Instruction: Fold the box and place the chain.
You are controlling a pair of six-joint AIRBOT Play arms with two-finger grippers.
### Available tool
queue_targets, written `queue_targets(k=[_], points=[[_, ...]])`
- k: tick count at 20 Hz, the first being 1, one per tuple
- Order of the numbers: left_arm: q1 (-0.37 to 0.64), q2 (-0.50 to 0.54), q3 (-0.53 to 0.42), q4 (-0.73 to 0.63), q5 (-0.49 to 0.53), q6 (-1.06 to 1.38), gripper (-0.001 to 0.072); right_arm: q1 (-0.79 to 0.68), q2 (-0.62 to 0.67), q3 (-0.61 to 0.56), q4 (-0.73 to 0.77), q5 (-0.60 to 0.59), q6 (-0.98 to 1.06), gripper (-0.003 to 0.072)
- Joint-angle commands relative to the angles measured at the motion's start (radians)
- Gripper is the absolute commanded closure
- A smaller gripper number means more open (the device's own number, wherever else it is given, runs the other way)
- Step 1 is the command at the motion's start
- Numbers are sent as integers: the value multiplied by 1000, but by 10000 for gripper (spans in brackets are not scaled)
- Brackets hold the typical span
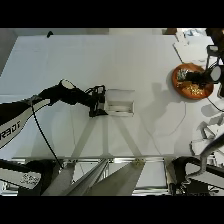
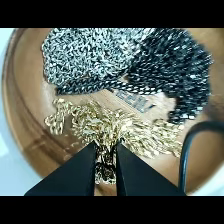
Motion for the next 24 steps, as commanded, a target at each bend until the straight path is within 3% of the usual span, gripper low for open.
queue_targets(k=[1,6,10,17,24], points=[[0,0,1,0,0,0,453,1,89,0,-1,93,-103,679],[0,0,1,0,0,0,453,80,164,-2,46,202,-155,679],[0,0,1,0,0,0,453,258,167,-25,99,238,-198,679],[0,0,1,0,0,0,453,567,167,-25,100,243,-196,679],[0,0,1,0,0,0,453,759,166,-25,145,222,-194,679]])
